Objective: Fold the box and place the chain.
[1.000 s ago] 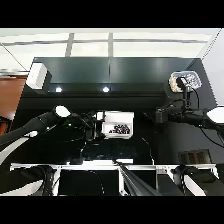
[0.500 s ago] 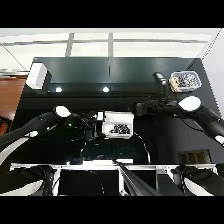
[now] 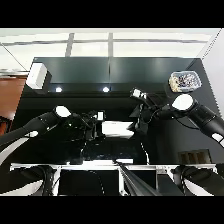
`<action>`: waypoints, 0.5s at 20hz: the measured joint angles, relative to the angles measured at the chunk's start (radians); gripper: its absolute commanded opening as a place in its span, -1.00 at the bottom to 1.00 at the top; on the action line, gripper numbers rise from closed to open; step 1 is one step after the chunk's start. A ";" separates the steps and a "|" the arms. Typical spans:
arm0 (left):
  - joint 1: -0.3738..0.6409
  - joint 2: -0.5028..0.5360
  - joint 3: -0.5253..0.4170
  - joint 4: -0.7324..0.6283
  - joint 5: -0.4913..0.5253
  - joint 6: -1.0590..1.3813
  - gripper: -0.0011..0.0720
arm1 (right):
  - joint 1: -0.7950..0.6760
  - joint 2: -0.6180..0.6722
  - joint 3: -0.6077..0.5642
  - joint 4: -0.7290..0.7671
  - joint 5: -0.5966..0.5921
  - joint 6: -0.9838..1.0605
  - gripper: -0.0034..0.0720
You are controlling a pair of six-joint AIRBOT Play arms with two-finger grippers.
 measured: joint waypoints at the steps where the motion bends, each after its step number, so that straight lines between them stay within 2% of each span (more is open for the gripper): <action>1: 0.000 0.000 0.000 0.000 0.000 0.000 0.18 | 0.008 -0.003 0.000 -0.007 -0.004 -0.020 0.70; 3: 0.000 0.000 0.000 0.000 0.000 -0.001 0.18 | 0.024 -0.013 -0.002 -0.019 -0.016 -0.055 0.62; 4: 0.000 0.000 0.000 0.000 0.000 -0.002 0.18 | 0.031 -0.017 -0.004 -0.024 -0.022 -0.071 0.35; 8: 0.000 0.000 0.000 -0.001 0.000 -0.002 0.18 | 0.041 -0.026 -0.008 -0.032 -0.039 -0.098 0.32; 10: 0.000 0.000 0.000 -0.001 0.000 -0.002 0.18 | 0.043 -0.028 -0.008 -0.033 -0.041 -0.102 -0.24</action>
